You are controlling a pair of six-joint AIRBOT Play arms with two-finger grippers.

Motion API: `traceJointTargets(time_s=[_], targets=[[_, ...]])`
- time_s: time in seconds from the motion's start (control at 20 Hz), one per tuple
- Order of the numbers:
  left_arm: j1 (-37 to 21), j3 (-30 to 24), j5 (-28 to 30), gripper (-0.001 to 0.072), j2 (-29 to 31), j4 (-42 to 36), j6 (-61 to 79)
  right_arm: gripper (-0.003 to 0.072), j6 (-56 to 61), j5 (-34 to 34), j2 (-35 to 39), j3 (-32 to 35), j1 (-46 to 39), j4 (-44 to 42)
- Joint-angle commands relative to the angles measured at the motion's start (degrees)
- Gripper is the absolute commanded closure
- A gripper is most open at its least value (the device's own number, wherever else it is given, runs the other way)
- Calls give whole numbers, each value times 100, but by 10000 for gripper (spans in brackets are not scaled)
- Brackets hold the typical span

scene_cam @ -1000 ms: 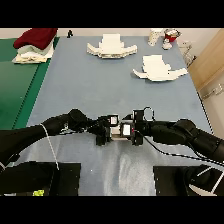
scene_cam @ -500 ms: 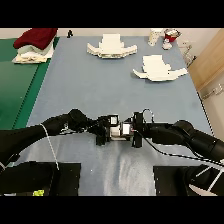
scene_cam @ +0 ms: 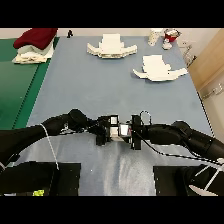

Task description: Fold the box.

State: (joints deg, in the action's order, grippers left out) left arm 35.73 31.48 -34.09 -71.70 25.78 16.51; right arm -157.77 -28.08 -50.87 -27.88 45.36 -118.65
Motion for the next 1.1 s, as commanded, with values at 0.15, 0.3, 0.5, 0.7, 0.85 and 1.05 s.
traceJointTargets(time_s=[0.15,0.3,0.5,0.7,0.85,1.05], targets=[[2,7,4,190,-2,-7,-4,228,33,-74,286,-68,7,-33],[0,7,4,190,-2,-7,-4,230,966,-72,562,-61,-33,-74],[0,7,4,190,-2,-7,-4,559,1978,343,713,234,-142,-1270],[2,7,4,190,-2,-7,-4,649,2671,1554,772,879,170,-1598],[0,7,4,189,-2,-7,-4,650,2793,2072,761,1176,417,-1576],[0,7,2,189,-2,-7,-4,650,2793,2046,669,1329,439,-1563]])
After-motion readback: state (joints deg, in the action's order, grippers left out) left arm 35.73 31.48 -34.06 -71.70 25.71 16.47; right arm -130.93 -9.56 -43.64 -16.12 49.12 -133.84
